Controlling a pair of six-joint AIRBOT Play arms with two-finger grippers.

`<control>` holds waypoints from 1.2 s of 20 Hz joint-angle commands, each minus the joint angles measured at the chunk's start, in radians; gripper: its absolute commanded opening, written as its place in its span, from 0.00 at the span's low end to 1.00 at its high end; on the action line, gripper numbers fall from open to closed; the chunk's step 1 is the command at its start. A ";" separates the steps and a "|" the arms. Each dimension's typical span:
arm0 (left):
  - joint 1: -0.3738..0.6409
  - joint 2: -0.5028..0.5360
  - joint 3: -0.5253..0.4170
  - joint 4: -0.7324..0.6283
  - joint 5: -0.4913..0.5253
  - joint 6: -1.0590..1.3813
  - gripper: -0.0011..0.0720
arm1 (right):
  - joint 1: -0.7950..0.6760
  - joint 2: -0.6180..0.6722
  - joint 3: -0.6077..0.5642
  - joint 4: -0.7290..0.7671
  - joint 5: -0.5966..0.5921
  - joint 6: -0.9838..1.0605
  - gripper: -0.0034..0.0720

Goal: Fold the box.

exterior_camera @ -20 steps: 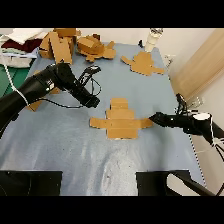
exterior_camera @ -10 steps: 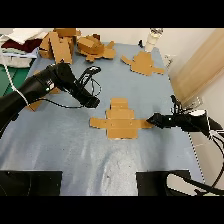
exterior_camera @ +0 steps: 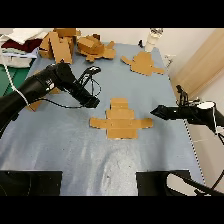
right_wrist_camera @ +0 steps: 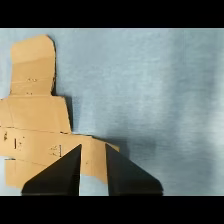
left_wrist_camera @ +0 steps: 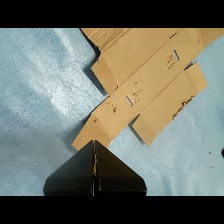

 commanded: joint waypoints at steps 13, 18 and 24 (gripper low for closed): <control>-0.001 0.000 0.000 0.000 -0.003 0.007 0.08 | 0.037 -0.128 0.032 -0.126 0.052 0.072 0.61; -0.001 0.000 0.000 0.000 -0.004 0.008 0.54 | 0.132 -0.140 0.032 -0.130 0.069 0.072 0.56; -0.001 -0.001 0.000 0.001 -0.004 0.008 0.54 | 0.176 -0.175 0.031 -0.127 0.067 0.064 0.41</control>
